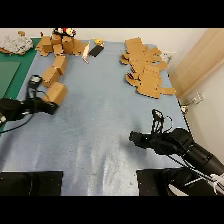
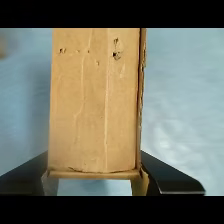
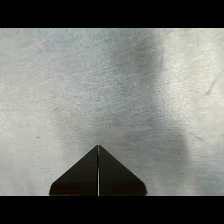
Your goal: Fold the box.
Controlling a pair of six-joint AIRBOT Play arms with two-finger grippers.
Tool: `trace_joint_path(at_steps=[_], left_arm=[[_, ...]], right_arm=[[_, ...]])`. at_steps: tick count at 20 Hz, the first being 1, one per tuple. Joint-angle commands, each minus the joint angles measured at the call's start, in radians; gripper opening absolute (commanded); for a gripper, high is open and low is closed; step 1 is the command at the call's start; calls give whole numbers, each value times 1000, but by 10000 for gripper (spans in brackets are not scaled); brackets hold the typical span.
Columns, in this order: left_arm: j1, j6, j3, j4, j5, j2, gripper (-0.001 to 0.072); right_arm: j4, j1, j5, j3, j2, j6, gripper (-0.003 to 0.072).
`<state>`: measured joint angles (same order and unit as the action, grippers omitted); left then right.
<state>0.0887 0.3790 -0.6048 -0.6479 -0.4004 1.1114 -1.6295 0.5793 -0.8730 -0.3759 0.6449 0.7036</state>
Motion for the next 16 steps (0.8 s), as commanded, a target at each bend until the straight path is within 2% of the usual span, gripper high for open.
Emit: trace_joint_path(at_steps=[1, 5, 13, 16], left_arm=[[172, 7, -1, -68, -10, 1, 460], [193, 7, -27, -101, 16, 51, 460], [192, 64, -196, -100, 5, 245, 460], [192, 64, -210, -100, 15, 281, 460]], right_arm=[[3, 0, 36, -1, 0, 0, 5], [3, 0, 87, -1, 0, 0, 6], [2, 0, 87, -1, 0, 0, 5], [-2, 0, 87, -1, 0, -1, 6]])
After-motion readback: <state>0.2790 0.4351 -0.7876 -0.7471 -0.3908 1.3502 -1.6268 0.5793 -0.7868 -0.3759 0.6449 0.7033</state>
